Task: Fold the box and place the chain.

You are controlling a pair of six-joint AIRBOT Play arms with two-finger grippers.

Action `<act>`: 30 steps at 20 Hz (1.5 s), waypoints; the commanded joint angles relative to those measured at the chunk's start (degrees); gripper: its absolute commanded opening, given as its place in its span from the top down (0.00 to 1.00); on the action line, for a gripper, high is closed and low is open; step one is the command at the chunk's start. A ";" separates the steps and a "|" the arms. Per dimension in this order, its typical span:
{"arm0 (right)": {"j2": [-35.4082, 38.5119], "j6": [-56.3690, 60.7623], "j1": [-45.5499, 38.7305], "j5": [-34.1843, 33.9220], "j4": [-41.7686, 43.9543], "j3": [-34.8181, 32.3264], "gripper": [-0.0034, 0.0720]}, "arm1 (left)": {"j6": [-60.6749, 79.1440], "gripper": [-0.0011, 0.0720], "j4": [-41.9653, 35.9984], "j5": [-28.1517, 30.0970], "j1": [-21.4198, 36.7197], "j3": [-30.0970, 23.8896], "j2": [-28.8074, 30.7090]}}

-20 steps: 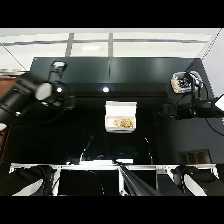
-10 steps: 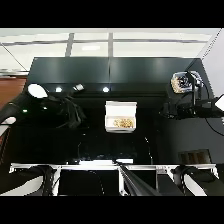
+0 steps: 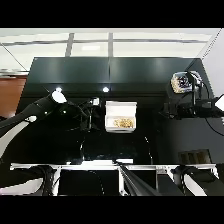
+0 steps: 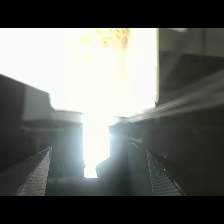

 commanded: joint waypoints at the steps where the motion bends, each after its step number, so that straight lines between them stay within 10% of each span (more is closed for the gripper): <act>1: 0.04 0.02 0.00 -0.92 0.00 -0.02 0.62 | 3.85 0.00 -4.02 2.78 -0.79 -0.02 -1.20; 17: 0.04 0.00 0.00 -0.96 -0.07 -0.02 0.62 | 3.98 0.02 -5.81 7.13 -5.90 0.00 -3.43; 20: 0.02 -0.72 0.00 -1.36 -0.24 -0.04 0.62 | 4.04 0.42 -5.81 7.13 -6.99 0.00 -3.43; 23: -0.46 -1.05 0.35 -3.56 -0.20 -0.96 0.62 | 4.00 0.51 -5.81 7.15 -7.15 0.00 -3.43; 24: -1.64 -0.11 0.85 -5.88 0.31 -0.96 0.58 | 4.00 0.51 -5.79 7.21 -7.08 0.00 -3.43; 26: -5.38 -2.10 2.05 -12.68 6.23 -0.24 0.01 | 4.00 0.51 -5.68 7.80 -7.08 0.00 -3.43; 30: -17.84 -14.49 8.39 -22.99 13.77 7.82 0.01 | 3.98 0.53 -5.66 8.83 -7.08 0.00 -3.43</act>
